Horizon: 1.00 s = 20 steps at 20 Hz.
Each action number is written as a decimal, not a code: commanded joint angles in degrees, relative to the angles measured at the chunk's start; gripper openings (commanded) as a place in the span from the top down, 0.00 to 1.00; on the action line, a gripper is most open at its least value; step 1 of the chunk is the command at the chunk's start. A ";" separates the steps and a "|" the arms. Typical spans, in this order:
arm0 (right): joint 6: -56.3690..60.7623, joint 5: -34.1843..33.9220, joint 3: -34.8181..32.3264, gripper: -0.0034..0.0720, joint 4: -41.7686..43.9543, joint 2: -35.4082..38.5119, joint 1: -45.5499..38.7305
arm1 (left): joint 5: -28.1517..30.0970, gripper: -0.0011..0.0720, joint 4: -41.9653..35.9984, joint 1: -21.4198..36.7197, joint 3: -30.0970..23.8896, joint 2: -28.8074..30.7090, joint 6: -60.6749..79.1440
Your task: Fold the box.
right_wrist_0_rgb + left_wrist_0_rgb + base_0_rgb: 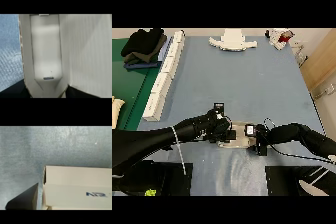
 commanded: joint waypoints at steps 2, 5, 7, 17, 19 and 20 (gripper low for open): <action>0.00 0.00 0.04 0.23 0.02 -0.02 0.02 | -1.11 0.54 1.42 -0.02 0.98 -1.20 -0.17; 0.00 0.00 0.04 0.23 0.00 -0.02 0.02 | -1.88 0.96 2.16 -0.02 0.98 -1.20 0.17; 0.00 0.00 0.04 0.23 0.00 -0.02 0.02 | -1.95 0.96 2.16 -0.02 0.98 -1.20 0.15; -0.02 0.00 0.04 0.23 0.02 -0.02 0.02 | -1.97 0.96 1.73 -0.02 1.01 -1.07 0.17; 0.00 0.00 0.04 0.23 0.02 -0.02 0.02 | -1.99 0.54 1.77 -0.02 1.01 -1.09 0.37; 0.00 0.00 0.04 0.23 0.00 -0.02 0.02 | -1.97 0.27 1.77 0.00 1.01 -1.09 0.35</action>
